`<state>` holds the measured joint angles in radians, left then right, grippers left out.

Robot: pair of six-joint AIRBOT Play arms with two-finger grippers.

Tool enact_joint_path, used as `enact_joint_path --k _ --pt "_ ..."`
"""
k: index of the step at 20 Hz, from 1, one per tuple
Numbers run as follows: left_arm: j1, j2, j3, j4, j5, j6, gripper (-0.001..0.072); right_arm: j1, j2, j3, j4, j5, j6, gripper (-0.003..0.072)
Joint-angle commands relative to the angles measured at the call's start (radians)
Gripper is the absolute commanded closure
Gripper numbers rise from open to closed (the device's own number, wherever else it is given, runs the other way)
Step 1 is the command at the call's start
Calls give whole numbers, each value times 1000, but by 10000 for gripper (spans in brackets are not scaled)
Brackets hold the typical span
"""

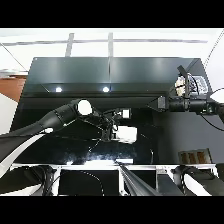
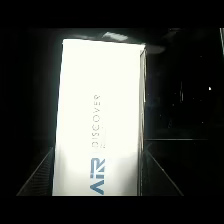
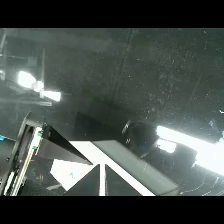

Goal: Fold the box and place the chain.

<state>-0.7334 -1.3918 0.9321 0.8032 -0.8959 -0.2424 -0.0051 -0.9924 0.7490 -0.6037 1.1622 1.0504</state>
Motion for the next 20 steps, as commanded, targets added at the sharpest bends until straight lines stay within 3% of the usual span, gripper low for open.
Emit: enact_joint_path --k 1,6,18,19,20 --pt "-10 -10 2 9 8 -18 -1 -1 1 0 -1 0 0 646" --pt "-38 -11 1 53 63 -35 -1 -1 1 -1 -3 0 0 647" --pt "-60 -82 1 61 57 -55 7 -1 1 -1 -3 -2 0 647" --pt "-62 -83 1 66 53 -63 78 -1 1 -1 -3 -2 0 647" --pt "-62 -81 2 89 53 -109 236 -1 1 -1 -3 -3 0 647"
